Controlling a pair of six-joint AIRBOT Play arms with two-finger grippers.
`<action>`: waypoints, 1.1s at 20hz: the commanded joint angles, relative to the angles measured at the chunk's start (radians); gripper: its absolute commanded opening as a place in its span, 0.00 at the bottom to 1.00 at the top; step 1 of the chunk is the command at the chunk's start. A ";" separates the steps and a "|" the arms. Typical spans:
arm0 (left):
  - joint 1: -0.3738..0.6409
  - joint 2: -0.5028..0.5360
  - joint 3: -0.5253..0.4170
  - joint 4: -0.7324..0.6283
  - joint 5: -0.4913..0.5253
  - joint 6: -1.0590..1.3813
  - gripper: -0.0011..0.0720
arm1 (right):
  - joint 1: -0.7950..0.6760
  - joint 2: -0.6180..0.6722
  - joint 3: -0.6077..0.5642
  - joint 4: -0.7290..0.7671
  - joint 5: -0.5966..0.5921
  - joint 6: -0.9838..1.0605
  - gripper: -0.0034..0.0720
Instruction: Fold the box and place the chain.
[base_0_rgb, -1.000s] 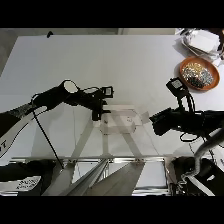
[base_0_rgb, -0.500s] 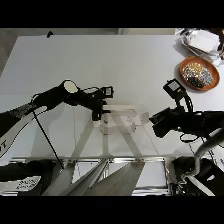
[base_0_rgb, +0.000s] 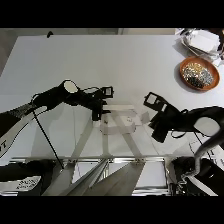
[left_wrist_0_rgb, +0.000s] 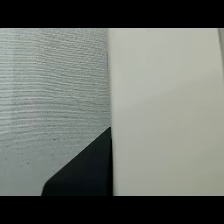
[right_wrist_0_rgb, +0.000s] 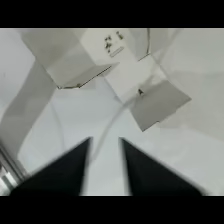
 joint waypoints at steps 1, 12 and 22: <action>0.000 0.000 0.000 0.000 0.000 0.000 0.03 | 0.001 -0.172 -0.011 0.064 -0.058 -0.237 0.88; 0.000 0.000 0.000 0.000 0.000 0.000 0.03 | 0.105 -0.304 -0.098 0.104 -0.379 -0.485 0.97; 0.000 0.000 0.000 0.000 0.000 0.000 0.03 | 0.162 -0.237 -0.172 0.145 -0.563 -0.473 0.97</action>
